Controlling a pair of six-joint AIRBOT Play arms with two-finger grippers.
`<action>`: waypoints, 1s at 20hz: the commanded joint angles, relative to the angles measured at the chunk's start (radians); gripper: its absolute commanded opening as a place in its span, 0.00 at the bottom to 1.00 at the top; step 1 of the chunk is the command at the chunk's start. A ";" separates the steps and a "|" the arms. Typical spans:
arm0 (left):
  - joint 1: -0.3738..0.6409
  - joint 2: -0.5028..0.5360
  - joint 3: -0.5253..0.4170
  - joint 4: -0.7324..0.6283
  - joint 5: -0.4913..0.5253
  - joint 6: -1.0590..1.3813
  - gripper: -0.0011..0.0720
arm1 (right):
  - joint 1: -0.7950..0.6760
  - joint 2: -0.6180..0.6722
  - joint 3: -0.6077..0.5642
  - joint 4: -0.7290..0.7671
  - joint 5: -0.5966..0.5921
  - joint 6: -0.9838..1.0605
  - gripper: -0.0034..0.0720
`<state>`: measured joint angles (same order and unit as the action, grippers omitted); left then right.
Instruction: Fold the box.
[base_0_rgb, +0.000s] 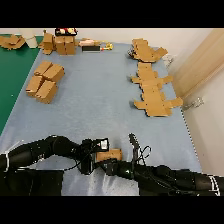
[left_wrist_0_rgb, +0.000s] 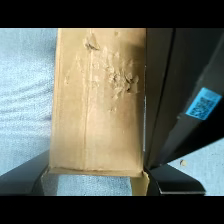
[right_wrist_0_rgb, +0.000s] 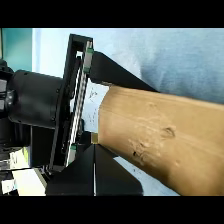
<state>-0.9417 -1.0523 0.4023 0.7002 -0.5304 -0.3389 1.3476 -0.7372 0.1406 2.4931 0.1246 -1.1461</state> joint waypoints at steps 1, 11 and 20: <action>0.000 0.001 0.000 -0.001 -0.001 -0.001 0.65 | 0.000 -0.010 -0.002 -0.002 -0.001 0.031 0.05; 0.000 0.001 0.000 -0.001 0.000 -0.001 0.65 | -0.002 0.146 -0.002 -0.025 -0.039 0.031 0.05; 0.000 0.001 0.000 -0.001 0.000 -0.001 0.65 | -0.059 0.239 -0.073 -0.024 -0.126 0.044 0.05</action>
